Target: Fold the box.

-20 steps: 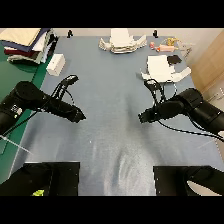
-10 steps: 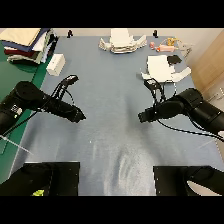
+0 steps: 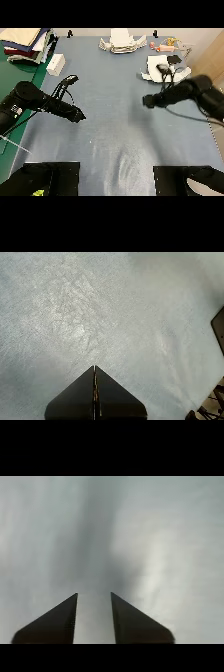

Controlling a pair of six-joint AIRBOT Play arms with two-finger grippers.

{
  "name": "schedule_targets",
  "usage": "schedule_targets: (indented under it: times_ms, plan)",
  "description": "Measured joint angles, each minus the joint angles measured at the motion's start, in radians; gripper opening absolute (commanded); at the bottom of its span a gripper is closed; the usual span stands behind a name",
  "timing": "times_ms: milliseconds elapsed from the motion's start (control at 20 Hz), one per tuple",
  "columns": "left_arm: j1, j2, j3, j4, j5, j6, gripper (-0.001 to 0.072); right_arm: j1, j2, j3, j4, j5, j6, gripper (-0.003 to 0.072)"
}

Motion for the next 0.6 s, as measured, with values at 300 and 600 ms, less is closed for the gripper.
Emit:
schedule_targets:
  times_ms: [300,600]
  plan:
    - [0.0,0.0,0.0,0.0,0.0,0.0,0.0014,-0.462,-0.345,0.483,-0.051,-0.067,-0.128,0.0439]
    - [0.0,0.0,0.0,0.0,0.0,0.0,0.0014,-0.694,-0.743,0.906,0.041,-0.061,-0.257,0.0439]
